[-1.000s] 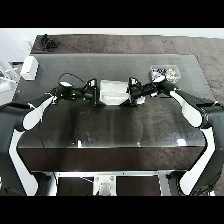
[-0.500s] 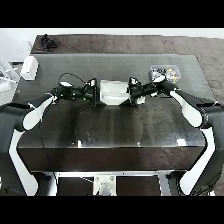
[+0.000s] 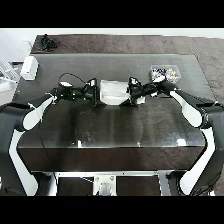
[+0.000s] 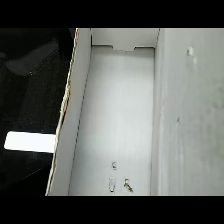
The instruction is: Fold the box and place the chain.
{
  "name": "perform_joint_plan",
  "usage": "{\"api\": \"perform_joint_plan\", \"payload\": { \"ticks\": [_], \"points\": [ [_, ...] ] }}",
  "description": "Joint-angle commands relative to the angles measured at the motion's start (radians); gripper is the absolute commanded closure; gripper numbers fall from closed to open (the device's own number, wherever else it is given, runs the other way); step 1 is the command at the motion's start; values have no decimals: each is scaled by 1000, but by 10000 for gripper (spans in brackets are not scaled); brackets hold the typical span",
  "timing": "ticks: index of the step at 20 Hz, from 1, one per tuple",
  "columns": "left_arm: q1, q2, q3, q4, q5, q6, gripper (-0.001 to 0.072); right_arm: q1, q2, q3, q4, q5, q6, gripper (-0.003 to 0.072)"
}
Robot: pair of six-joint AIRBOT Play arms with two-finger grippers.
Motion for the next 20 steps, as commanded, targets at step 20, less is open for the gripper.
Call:
{"api": "perform_joint_plan", "payload": {
  "ticks": [20],
  "points": [
    [0, 0, 0, 0, -3, 0, 429, -75, 28, 0, -3, 43, 25, -34]
  ]
}}
